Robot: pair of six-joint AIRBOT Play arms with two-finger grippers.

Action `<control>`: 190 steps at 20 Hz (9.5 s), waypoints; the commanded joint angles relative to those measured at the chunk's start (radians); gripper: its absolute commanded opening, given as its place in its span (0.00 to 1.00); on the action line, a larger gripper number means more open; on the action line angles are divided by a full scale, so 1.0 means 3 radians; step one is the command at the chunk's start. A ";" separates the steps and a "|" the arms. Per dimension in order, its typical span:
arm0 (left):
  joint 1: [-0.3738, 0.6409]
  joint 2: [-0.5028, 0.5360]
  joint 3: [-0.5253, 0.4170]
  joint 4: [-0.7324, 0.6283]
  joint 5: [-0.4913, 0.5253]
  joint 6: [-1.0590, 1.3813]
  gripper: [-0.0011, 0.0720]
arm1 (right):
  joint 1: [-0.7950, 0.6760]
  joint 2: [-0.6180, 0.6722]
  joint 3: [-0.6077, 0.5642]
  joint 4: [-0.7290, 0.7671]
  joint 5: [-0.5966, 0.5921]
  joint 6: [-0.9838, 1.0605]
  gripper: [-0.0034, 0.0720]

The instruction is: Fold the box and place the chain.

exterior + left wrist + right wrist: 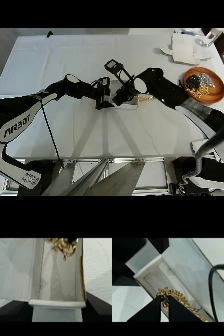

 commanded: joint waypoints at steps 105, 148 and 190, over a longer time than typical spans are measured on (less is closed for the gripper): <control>0.0001 0.0001 0.0003 0.0001 0.0001 0.0000 0.45 | -0.0924 0.0860 -0.0032 0.0167 0.0791 0.0191 0.06; 0.0001 0.0001 0.0003 0.0001 0.0001 0.0000 0.45 | -0.1682 0.1101 -0.0031 0.0435 0.1214 -0.1386 0.61; 0.0001 0.0001 0.0003 0.0001 0.0001 0.0000 0.45 | -0.2061 -0.0020 -0.0628 0.0921 0.0275 -0.4349 0.06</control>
